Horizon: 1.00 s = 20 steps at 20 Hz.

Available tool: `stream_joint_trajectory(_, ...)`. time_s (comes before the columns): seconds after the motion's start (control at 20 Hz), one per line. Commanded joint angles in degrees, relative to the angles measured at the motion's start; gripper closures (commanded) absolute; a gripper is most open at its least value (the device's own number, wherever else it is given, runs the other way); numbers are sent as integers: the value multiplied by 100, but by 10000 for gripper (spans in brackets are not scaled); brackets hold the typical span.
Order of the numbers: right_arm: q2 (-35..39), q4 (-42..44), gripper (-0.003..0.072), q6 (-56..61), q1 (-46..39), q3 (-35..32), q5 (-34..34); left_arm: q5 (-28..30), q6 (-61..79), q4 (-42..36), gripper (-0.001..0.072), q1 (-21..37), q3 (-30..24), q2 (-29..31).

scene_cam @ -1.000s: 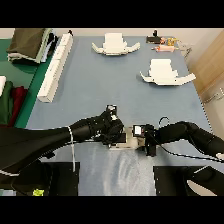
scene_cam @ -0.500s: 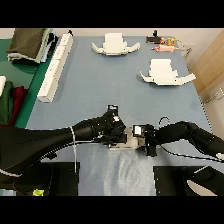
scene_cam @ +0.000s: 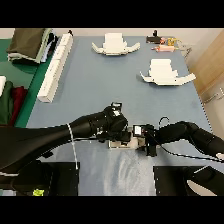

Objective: Fold the box.

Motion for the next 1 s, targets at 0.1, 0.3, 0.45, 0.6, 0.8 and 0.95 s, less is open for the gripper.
stream_joint_trajectory(0.1, 2, 2, 247, 4, 4, -2, 0, -1357, 673, -4, 34, 372, 111, 710)
stream_joint_trajectory(0.3, 2, 2, 247, 2, 2, -2, 0, -2448, 1327, 28, 668, 579, 109, 1198)
stream_joint_trajectory(0.45, 2, 2, 247, 2, 4, -2, 0, -2612, 2142, 15, 695, 579, 90, 1316)
stream_joint_trajectory(0.6, 2, 2, 247, 2, 2, -2, 2, -2459, 3178, -22, 695, 660, -299, 1550)
stream_joint_trajectory(0.8, 2, 2, 247, 2, 2, -2, 0, -1631, 4802, -1010, 696, 1709, -1672, 2623)
stream_joint_trajectory(0.95, 2, 2, 247, 2, 4, -2, 0, -925, 7307, -2203, 695, 3018, -2514, 3456)
